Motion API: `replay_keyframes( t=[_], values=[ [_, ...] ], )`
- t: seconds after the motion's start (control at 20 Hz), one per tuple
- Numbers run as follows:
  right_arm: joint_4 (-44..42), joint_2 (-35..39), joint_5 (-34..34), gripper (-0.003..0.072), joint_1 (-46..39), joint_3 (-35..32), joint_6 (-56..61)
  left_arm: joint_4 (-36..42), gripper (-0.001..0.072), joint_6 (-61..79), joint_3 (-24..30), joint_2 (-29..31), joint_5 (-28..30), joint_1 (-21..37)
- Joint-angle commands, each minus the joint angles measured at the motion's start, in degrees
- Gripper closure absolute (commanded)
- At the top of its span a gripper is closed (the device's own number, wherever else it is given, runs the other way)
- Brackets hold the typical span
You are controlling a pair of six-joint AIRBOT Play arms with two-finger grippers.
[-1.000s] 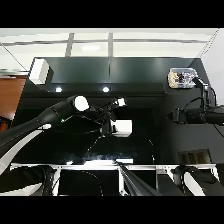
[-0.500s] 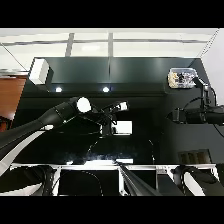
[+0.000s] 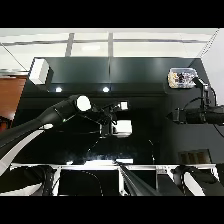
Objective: Fold the box and place the chain.
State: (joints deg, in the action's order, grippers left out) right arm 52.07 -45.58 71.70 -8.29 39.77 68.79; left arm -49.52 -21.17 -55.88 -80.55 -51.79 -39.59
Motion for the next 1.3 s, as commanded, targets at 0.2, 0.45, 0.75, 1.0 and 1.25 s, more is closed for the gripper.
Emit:
replay_keyframes(
  t=[0.2,0.45,0.75,1.0,1.25],
  values=[
    [0.0,0.0,0.0,0.0681,0.0,0.0,0.0,0.0,-0.0002,-0.1,0.0,-0.2,-1.1,0.0],
    [0.0,0.0,0.0,0.0681,0.0,0.0,0.0,-3.6,-0.0004,-1.0,0.0,-1.3,1.2,-2.7],
    [0.0,0.0,-0.1,0.0681,0.0,0.0,0.0,-8.5,-0.0004,-7.9,0.0,-4.5,7.6,-6.0],
    [0.0,0.0,0.2,0.0681,0.0,0.0,0.0,-19.6,0.0246,-20.5,-0.1,-4.6,7.6,-8.6],
    [0.0,0.0,0.5,0.0681,0.0,0.0,0.0,-28.5,0.0438,-32.7,0.0,2.2,-0.8,-2.0]
  ],
)
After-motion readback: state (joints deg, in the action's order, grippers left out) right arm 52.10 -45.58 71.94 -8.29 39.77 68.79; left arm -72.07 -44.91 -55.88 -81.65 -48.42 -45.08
